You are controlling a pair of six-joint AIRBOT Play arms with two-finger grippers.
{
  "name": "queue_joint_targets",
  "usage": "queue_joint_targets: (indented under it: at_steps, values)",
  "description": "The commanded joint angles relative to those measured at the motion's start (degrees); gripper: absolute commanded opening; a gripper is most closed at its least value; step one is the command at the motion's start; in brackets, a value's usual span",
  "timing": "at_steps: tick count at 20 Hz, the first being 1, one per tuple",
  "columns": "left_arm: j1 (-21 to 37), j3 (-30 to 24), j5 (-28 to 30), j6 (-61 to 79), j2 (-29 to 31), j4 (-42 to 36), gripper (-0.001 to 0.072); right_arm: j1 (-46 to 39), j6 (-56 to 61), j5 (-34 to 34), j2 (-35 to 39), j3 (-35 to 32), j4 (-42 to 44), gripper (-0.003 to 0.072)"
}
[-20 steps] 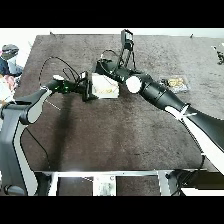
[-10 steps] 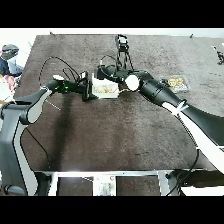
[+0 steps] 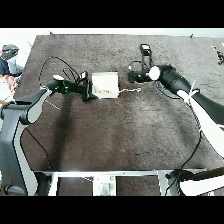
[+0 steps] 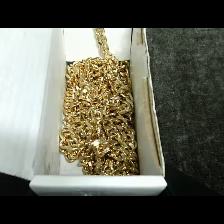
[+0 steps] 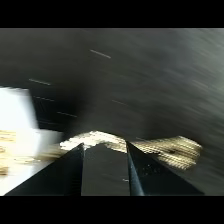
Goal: Fold the box and place the chain.
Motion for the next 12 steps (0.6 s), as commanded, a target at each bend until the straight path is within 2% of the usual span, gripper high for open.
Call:
queue_joint_targets:
  at_steps: [1, 5, 12]
  values:
    - [-0.02, 0.04, 0.00, 0.00, 0.00, 0.00, 0.0276, -7.26, -7.74, 6.40, -4.70, 0.98, 5.33, 0.0308]
    - [-0.02, 0.04, -0.04, 0.00, 0.00, 0.00, 0.0276, -9.49, -10.64, 6.67, -9.77, 3.93, 6.91, 0.0308]
    - [-0.02, 0.04, 0.00, 0.00, 0.00, 0.00, 0.0276, -8.55, -14.51, 6.21, -12.96, 4.42, 10.05, 0.0304]
